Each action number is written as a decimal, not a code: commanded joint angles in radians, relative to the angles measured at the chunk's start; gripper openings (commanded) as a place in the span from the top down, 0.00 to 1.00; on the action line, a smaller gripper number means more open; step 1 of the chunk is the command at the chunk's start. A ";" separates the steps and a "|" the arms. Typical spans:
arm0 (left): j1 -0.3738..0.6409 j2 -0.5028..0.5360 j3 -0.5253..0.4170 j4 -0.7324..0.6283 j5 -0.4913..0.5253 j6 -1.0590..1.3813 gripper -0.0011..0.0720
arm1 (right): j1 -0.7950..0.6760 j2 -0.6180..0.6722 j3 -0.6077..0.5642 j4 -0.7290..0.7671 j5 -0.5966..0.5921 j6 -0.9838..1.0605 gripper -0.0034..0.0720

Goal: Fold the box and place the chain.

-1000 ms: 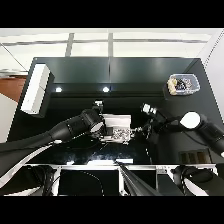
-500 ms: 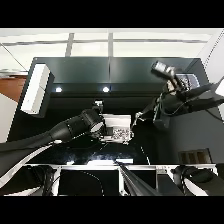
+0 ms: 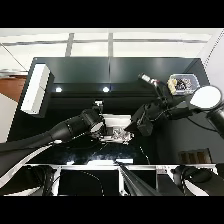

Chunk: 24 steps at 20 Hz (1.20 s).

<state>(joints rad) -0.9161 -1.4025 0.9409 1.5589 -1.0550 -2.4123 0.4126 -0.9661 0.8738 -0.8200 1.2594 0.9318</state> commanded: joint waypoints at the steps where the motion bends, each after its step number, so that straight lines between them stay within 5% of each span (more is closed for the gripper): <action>1: 0.001 0.000 0.000 0.000 0.000 0.000 0.94 | -0.027 0.011 -0.037 -0.216 0.017 0.007 0.06; 5: 0.001 0.000 0.000 0.000 0.000 0.000 0.94 | -0.085 0.019 -0.142 -0.318 0.035 -0.044 0.06; 8: 0.001 0.000 0.000 0.000 0.000 0.000 0.94 | -0.022 0.019 -0.337 -0.246 -0.238 -0.255 0.06; 12: 0.001 0.000 0.000 0.000 0.000 0.000 0.94 | 0.051 0.018 -0.452 -0.221 -0.565 -0.427 0.06; 17: 0.001 0.000 0.000 0.000 0.000 0.000 0.94 | 0.074 -0.038 -0.474 -0.045 -0.610 -0.711 0.06; 24: 0.001 0.000 0.000 0.000 0.000 0.000 0.94 | 0.074 -0.080 -0.474 0.053 -0.641 -0.848 0.10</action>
<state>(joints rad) -0.9161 -1.4025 0.9409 1.5589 -1.0550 -2.4123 0.4854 -1.0279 0.4023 -0.8101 0.6338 0.1585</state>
